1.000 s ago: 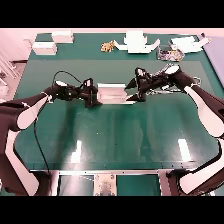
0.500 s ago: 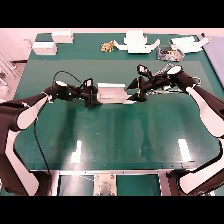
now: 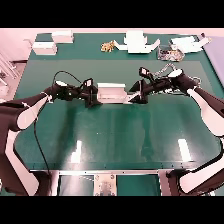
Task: Fold the box and place the chain.
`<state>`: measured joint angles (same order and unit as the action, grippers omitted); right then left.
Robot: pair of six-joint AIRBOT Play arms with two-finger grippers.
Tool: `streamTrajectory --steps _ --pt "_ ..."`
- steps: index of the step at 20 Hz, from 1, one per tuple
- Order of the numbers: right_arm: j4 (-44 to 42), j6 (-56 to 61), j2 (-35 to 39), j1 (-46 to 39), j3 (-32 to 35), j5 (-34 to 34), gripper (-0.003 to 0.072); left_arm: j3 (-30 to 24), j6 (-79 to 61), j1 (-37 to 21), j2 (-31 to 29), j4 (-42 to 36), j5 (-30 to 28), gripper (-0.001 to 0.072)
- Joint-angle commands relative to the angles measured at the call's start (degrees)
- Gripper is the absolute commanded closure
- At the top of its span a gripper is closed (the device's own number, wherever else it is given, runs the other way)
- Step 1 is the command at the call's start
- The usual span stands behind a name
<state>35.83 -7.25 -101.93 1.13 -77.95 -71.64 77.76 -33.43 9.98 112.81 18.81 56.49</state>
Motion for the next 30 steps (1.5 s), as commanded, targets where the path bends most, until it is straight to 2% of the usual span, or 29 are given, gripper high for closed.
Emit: streamTrajectory --steps 1,2,3,4,8,12,15,20,22,26,30 --pt "-4.52 0.83 0.0 -1.46 0.11 -0.04 0.0144 -0.02 -0.02 -0.04 0.04 0.04 -0.07 0.0084" --pt "-6.16 0.83 0.02 -1.46 0.02 -0.24 0.0322 -0.02 -0.02 -0.02 0.04 0.04 -0.07 0.0084" --pt "-7.91 0.81 0.02 -1.25 -0.07 -1.16 0.054 -0.02 -0.02 -0.04 0.04 0.04 -0.07 0.0084" --pt "-9.79 0.83 0.02 -0.85 -0.07 -1.86 0.0681 -0.02 -0.02 -0.04 0.04 0.04 -0.07 0.0084" --pt "-13.86 -0.22 0.0 2.12 -0.09 -1.81 0.0682 -0.02 -0.02 -0.04 0.04 0.04 -0.04 0.0084" --pt "-14.95 -2.03 0.0 5.11 -1.14 8.41 0.0683 -0.02 0.13 -0.02 0.04 0.04 -0.04 0.0084" --pt "-19.56 -4.59 -0.44 5.49 -4.09 11.06 0.0683 -0.02 0.42 -0.02 0.04 0.04 -0.04 0.0085" --pt "-19.76 -2.95 -6.08 5.68 -10.93 13.55 0.0682 -0.02 0.42 -0.04 0.04 0.04 -0.07 0.0085" --pt "-19.74 -2.78 -8.26 5.68 -11.5 13.51 0.0683 -0.02 0.42 -0.04 0.04 0.04 -0.07 0.0085" --pt "-14.21 0.04 -10.62 6.21 -11.47 10.25 0.0683 -0.02 0.42 -0.04 0.04 0.04 -0.07 0.0085" --pt "-5.62 3.85 -10.82 7.28 -11.45 10.08 0.0683 -0.02 0.39 -0.02 0.04 0.04 -0.07 0.0085"
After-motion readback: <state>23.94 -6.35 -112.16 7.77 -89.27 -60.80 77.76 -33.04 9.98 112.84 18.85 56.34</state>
